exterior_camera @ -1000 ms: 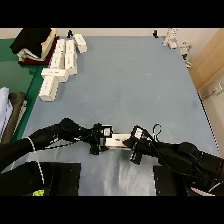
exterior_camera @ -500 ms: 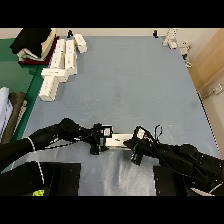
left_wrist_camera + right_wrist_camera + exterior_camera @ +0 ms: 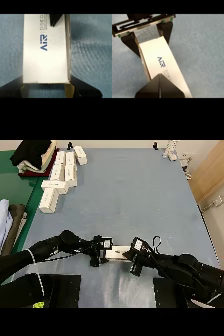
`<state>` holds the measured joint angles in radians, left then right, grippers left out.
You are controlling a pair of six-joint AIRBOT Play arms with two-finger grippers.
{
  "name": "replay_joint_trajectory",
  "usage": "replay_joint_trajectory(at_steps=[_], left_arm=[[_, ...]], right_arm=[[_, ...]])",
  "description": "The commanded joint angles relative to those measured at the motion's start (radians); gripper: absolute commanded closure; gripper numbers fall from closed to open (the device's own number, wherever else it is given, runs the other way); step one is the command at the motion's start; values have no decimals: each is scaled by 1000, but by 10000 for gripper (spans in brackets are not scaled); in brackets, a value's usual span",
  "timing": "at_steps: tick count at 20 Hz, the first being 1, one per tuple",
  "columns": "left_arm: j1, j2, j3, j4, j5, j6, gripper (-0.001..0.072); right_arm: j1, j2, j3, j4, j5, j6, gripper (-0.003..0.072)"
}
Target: Fold the box.
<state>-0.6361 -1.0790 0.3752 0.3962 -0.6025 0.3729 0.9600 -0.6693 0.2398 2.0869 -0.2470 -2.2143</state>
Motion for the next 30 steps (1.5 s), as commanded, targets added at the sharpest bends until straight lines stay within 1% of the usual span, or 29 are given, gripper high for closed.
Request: replay_joint_trajectory(at_steps=[1, 3, 5, 7, 11, 13, 15, 17, 20, 23, 30], left_arm=[[0, 0, 1, 0, 0, 0, 301], [0, 0, 1, 0, 0, 0, 301], [0, 0, 1, 0, 0, 0, 301], [0, 0, 1, 0, 0, 0, 300], [0, 0, 1, 0, 0, 1, 301], [0, 0, 1, 0, 0, 1, 301], [0, 0, 1, 0, 0, 1, 300], [0, 0, 1, 0, 0, 0, 300], [0, 0, 1, 0, 0, 0, 300], [0, 0, 1, 0, 10, 1, 300], [0, 2, 1, -9, 9, -2, 300]], right_arm=[[-11, 1, 94, -8, 11, 1, 664], [-76, -23, 174, -33, -43, 11, 664], [-177, -76, 277, -94, -124, 95, 664], [-286, -151, 412, -172, -248, 176, 665], [-447, -323, 665, -364, -494, 385, 665], [-502, -411, 764, -466, -615, 514, 665], [-549, -485, 828, -535, -715, 652, 665], [-591, -542, 861, -579, -786, 790, 665], [-660, -595, 867, -599, -836, 930, 665], [-705, -625, 867, -599, -852, 950, 665], [-707, -626, 867, -595, -861, 950, 665]])
